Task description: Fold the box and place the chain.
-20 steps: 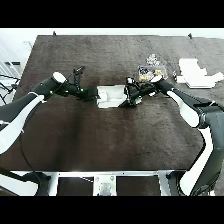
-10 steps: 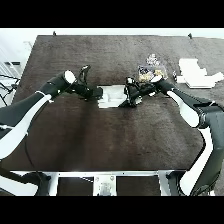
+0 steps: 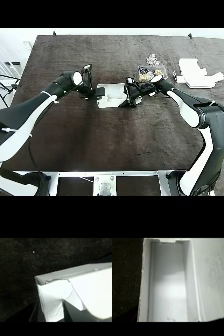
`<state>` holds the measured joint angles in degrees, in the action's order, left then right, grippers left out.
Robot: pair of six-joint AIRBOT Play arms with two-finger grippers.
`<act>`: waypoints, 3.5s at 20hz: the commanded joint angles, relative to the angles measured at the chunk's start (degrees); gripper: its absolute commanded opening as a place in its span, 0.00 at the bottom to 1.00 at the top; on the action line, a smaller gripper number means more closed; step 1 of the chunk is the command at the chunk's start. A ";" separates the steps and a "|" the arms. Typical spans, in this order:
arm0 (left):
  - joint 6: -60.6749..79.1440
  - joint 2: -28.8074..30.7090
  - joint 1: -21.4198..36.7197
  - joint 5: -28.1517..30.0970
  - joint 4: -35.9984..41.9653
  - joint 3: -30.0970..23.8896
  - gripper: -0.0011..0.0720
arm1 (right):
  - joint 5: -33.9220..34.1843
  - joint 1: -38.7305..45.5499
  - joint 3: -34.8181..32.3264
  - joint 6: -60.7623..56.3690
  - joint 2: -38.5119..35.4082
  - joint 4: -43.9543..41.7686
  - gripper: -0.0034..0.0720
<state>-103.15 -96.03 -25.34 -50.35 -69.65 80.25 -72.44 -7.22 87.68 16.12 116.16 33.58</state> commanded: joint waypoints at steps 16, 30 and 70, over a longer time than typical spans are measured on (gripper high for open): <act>-8.96 -2.34 -3.43 -4.46 -4.85 3.89 0.49 | -0.02 -0.04 0.00 0.00 0.02 0.00 0.82; -10.62 -11.17 -3.41 -14.86 -7.13 18.18 0.49 | -0.02 -0.04 0.00 0.00 0.02 -0.04 0.82; -10.43 -17.68 -3.43 -27.02 -11.21 27.67 0.42 | -0.02 -0.07 0.00 0.00 0.02 -0.07 0.82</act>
<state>-113.51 -113.69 -28.53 -76.75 -78.65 107.85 -72.47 -7.22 87.68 16.14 116.16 33.54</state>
